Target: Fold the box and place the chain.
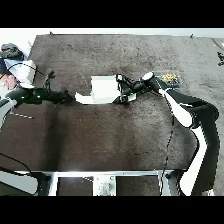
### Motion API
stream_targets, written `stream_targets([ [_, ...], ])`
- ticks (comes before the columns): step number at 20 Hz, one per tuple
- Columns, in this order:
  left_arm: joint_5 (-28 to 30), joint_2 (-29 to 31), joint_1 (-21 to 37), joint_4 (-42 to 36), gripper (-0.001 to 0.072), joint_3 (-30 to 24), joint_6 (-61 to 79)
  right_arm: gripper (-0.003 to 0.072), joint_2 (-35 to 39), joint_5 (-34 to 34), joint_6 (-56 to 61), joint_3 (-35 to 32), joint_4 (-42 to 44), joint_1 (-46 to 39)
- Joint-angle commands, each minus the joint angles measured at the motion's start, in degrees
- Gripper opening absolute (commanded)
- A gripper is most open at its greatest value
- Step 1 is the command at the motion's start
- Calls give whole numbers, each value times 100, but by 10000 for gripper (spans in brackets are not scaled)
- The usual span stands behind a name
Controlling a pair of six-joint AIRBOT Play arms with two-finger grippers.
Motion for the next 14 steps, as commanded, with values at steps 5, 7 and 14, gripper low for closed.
stream_targets([
  [5,306,-310,-688,-695,9,-2,87,468,-4,2,0,-2,2,7],
  [7,398,-308,-787,-699,9,9,98,468,-4,2,0,-2,2,7],
  [14,20,-291,-796,-894,292,319,245,468,-4,2,0,-2,2,7],
])
